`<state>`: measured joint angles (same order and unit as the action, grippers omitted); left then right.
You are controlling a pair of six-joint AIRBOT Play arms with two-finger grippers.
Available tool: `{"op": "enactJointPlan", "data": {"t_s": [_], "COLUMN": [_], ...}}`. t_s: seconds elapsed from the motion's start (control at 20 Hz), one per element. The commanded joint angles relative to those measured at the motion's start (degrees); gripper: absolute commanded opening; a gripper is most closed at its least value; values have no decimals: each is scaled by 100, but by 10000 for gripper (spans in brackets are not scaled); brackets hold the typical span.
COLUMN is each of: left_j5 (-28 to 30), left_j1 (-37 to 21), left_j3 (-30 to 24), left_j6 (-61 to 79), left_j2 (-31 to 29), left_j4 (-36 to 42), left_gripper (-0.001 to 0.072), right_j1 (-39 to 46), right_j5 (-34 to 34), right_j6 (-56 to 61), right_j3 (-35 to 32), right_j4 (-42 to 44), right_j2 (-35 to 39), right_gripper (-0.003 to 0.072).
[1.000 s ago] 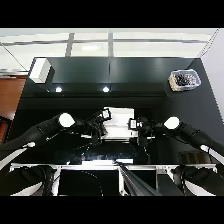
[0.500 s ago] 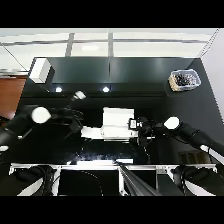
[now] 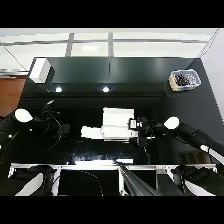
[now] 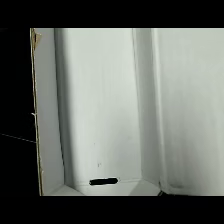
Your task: Fold the box and place the chain.
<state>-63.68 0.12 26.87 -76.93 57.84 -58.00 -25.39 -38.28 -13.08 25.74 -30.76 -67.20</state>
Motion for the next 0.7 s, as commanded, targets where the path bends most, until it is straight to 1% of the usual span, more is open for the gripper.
{"op": "enactJointPlan", "data": {"t_s": [0.0, 0.1, 0.25, 0.4, 0.55, 0.65], "left_j5": [120, 365, 667, 946, 896, 667], "left_j1": [-87, 98, 608, 1174, 1451, 1486], "left_j3": [-247, -247, -216, -96, 149, 374], "left_j6": [295, 393, 940, 1137, 1394, 1869], "left_j2": [535, 901, 1305, 1561, 1690, 1685], "left_j4": [1480, 1873, 2524, 2566, 2581, 2601], "left_gripper": [28, 27, 27, 28, 27, 33], "right_j1": [2, 2, 2, 2, 2, 2], "right_j5": [-2, -2, -2, -2, -2, -2], "right_j6": [0, 0, 0, 0, 0, 0], "right_j3": [-2, -2, -2, -2, -2, -2], "right_j4": [0, 0, 0, 0, 0, 0], "right_j2": [2, 2, 2, 2, 2, 2], "right_gripper": [470, 470, 470, 470, 470, 470]}}
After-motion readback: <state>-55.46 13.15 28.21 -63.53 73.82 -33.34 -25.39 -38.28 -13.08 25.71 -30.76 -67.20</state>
